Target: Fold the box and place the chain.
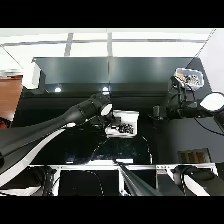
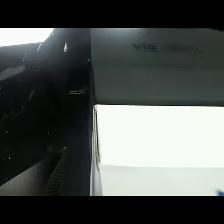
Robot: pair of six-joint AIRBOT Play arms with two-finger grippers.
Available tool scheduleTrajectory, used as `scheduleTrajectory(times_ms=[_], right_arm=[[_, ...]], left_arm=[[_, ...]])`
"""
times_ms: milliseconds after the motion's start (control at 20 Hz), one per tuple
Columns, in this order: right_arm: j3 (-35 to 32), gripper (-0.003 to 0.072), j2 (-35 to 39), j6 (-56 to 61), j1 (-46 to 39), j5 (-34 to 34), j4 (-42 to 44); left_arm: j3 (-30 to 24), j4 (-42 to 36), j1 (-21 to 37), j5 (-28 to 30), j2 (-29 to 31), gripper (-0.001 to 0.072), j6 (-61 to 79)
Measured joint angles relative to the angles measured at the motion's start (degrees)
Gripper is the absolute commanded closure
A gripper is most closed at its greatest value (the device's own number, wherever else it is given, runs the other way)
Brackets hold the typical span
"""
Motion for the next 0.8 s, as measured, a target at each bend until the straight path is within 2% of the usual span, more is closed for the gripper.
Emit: scheduleTrajectory(times_ms=[300,400,500,600,750,800], right_arm=[[0.0,0.0414,0.0,0.0,-0.4,0.9,-0.3],[0.0,0.0414,0.0,0.0,-0.5,0.9,-0.5],[0.0,0.0414,0.0,0.0,-0.5,0.9,-0.6],[0.0,0.0414,0.0,0.0,-0.5,0.1,-0.7],[0.0,0.0414,0.0,0.0,-0.5,-1.3,-0.7],[0.0,0.0414,0.0,0.0,-0.5,-1.7,-0.7]], left_arm=[[-1.1,8.4,-0.7,-1.2,10.3,0.023,4.9],[-4.2,12.9,1.1,-3.4,15.0,0.0229,6.3],[-8.8,14.8,5.9,-5.4,19.2,0.023,6.7],[-14.2,9.9,13.0,-4.4,22.2,0.023,10.2],[-21.4,-10.7,22.9,-1.5,23.3,0.0228,30.0],[-23.4,-18.3,25.6,-1.0,23.0,0.0143,39.3]])
